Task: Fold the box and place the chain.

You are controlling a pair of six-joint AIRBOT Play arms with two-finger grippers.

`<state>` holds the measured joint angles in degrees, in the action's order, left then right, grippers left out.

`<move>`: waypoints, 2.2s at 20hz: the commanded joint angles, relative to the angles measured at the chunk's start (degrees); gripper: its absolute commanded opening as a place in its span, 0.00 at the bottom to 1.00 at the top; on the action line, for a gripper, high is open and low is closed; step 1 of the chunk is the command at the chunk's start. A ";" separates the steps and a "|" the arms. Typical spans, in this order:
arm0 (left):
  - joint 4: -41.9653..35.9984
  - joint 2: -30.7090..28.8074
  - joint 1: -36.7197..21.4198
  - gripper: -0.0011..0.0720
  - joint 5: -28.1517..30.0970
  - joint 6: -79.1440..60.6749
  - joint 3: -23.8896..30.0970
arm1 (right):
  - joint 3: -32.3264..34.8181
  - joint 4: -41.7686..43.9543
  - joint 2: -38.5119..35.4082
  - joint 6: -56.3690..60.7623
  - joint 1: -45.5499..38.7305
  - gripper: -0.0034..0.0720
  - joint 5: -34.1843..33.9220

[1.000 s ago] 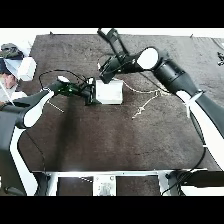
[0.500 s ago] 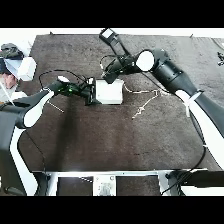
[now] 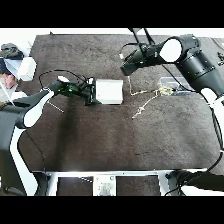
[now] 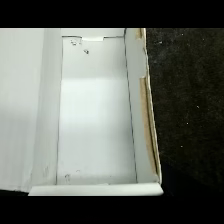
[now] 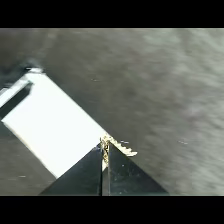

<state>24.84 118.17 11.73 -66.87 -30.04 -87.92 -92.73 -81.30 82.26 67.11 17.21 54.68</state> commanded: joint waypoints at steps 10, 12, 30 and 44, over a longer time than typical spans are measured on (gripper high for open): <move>0.00 0.00 -0.07 0.49 0.02 0.00 0.02 | 2.21 5.95 10.36 0.35 4.46 0.48 -1.86; 0.00 0.00 -0.07 0.49 0.02 -0.02 0.02 | 4.22 6.19 9.16 1.92 1.22 0.48 -0.13; 0.00 0.00 -0.07 0.49 0.02 -0.02 0.02 | 36.50 15.98 4.61 15.28 -27.89 0.46 -26.14; 0.00 0.00 -0.07 0.49 0.02 -0.02 0.02 | 35.78 23.91 8.22 15.69 -30.47 0.46 -37.57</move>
<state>24.82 118.17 11.73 -66.87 -30.04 -87.92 -56.49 -59.33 89.43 82.74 -12.40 18.76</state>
